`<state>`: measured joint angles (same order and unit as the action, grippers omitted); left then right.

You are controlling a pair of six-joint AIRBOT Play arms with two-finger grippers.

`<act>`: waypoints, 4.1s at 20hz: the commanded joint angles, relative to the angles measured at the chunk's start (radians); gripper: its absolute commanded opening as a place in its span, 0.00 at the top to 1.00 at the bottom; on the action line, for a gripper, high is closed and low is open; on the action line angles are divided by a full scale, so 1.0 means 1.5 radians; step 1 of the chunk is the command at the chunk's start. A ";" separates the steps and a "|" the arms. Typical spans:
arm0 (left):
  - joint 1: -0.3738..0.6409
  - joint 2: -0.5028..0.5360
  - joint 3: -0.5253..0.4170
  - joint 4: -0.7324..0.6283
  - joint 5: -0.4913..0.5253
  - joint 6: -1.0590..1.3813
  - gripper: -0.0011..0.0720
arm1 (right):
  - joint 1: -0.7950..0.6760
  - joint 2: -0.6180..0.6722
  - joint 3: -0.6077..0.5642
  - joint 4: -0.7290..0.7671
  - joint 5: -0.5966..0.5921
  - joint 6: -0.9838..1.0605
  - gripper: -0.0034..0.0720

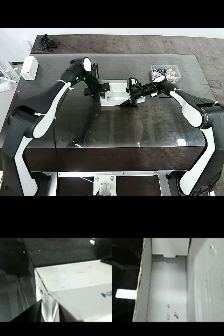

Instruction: Fold the box and place the chain.

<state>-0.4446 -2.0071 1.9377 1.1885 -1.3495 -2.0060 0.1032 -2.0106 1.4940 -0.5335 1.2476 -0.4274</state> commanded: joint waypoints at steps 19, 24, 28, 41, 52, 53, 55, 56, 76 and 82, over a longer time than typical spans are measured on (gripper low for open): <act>-0.040 -0.007 0.023 0.133 0.000 0.004 0.64 | 0.001 -0.001 -0.001 0.001 0.002 0.000 0.20; -0.051 -0.007 0.024 0.152 0.019 -0.009 0.64 | 0.001 -0.001 -0.001 0.001 0.002 0.000 0.20; -0.064 -0.007 0.024 0.196 0.017 -0.025 0.65 | 0.001 -0.001 -0.001 0.001 0.002 0.000 0.20; -0.078 -0.014 0.024 0.232 0.000 -0.048 0.96 | 0.001 -0.001 -0.001 0.001 0.002 0.000 0.20; -0.078 -0.014 0.027 0.222 0.017 -0.046 0.95 | 0.001 -0.001 -0.001 0.001 0.002 0.001 0.20; -0.076 -0.014 0.029 0.214 0.014 -0.046 0.74 | 0.001 -0.001 -0.001 0.001 0.002 0.000 0.20; -0.070 -0.013 0.037 0.202 -0.002 -0.043 0.55 | 0.001 -0.001 -0.001 0.001 0.002 0.000 0.21; -0.070 -0.013 0.043 0.201 -0.009 -0.043 0.55 | 0.001 -0.001 -0.001 0.001 0.002 0.000 0.20; -0.052 0.148 0.059 0.180 -0.130 0.303 0.07 | 0.001 -0.001 -0.001 0.001 0.002 0.000 0.20; 0.091 0.177 0.017 0.025 -0.151 0.806 0.07 | 0.001 -0.001 -0.001 0.001 0.002 0.001 0.20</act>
<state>-0.4000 -1.7588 2.0022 1.3323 -1.5536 -1.1591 0.1040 -2.0109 1.4933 -0.5323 1.2495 -0.4271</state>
